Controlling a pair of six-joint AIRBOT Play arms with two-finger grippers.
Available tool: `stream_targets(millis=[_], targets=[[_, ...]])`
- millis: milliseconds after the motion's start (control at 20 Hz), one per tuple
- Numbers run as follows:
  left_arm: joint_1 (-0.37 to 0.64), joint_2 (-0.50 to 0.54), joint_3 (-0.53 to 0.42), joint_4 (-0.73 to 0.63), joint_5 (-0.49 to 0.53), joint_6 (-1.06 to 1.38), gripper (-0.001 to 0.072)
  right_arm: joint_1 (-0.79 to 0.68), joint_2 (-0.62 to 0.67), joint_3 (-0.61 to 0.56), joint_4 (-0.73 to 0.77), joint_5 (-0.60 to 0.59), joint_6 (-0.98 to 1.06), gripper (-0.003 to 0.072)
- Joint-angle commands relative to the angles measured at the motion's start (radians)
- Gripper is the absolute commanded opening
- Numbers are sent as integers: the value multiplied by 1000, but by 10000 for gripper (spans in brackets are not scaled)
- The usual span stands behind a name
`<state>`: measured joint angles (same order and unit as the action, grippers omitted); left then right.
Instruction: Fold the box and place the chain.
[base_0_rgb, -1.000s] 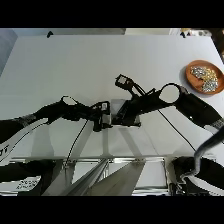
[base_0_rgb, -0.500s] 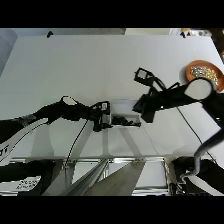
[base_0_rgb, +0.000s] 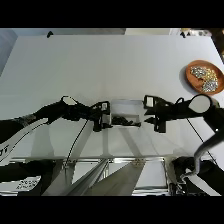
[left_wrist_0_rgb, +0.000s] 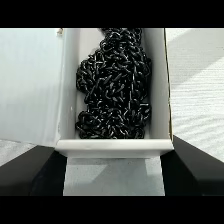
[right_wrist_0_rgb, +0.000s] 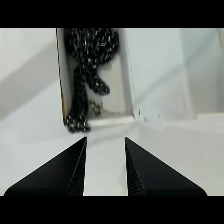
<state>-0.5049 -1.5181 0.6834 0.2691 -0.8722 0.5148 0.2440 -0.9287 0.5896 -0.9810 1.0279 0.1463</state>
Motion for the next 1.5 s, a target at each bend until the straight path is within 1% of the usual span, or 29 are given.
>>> stream_targets(millis=[0, 200, 300, 400, 500, 900, 1150, 1250, 1350, 1400, 1450], targets=[[0, 1, 0, 0, 0, 0, 207, -5, 2, -92, -35, -107, -103, 272], [0, 1, 0, 0, 0, 0, 207, -5, 2, -127, -32, -167, -104, 272], [0, 1, 0, 0, 0, 0, 207, 14, 1, -128, 2, -180, -112, 272], [0, 1, 0, 0, 0, 0, 207, 48, -1, -128, 17, -174, -156, 272], [0, 1, 0, 0, 0, 0, 207, 68, -11, -128, 17, -177, -156, 272], [0, 1, 0, 0, 0, 0, 207, 69, -33, -129, 18, -150, -167, 261], [0, 1, 0, 0, 1, 0, 207, 69, -47, -129, 80, -150, -186, 256], [0, 1, 0, 0, 0, 0, 207, 69, -62, -129, 75, -151, -186, 219], [0, 1, 0, 0, 0, 0, 207, 69, -68, -129, 74, -150, -185, 216], [0, 1, 0, 0, 0, 0, 207, 69, -68, -129, 74, -148, -185, 169], [0, 1, 0, 0, 0, 0, 207, 69, -68, -129, 73, -144, -185, 151]])
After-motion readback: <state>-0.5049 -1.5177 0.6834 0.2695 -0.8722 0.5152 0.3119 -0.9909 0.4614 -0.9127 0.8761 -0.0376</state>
